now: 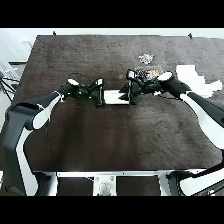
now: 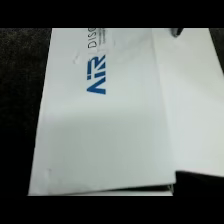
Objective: Fold the box and place the chain.
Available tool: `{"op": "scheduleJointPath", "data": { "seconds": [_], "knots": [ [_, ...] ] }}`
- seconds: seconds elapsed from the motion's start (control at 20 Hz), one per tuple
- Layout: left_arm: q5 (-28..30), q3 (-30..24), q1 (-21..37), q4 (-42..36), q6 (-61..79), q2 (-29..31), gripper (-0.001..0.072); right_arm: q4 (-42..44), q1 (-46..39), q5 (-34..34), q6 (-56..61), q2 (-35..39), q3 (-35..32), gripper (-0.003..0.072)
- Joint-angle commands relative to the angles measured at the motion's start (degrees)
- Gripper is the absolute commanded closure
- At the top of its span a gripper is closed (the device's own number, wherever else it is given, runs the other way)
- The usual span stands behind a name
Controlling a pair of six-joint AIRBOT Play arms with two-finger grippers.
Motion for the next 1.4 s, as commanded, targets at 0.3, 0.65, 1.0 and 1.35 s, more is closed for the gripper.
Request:
{"op": "scheduleJointPath", "data": {
  "seconds": [0.3,0.65,1.0,1.35],
  "knots": [
    [0.0,0.0,0.0,0.0,0.0,0.0,0.0295,0.0,0.3,0.4,-3.4,-1.0,-0.7,0.0343],
    [0.0,0.0,0.0,0.0,0.0,0.0,0.0295,0.2,2.1,-5.0,-4.2,-1.0,-2.2,0.0346],
    [0.0,0.0,0.0,0.0,-1.0,0.0,0.0295,5.1,2.1,-7.8,-8.3,0.4,-2.3,0.0355],
    [0.0,0.0,0.0,0.0,-1.5,0.0,0.0295,5.6,1.7,-8.0,-9.1,2.7,-2.2,0.0358]
  ]
}}
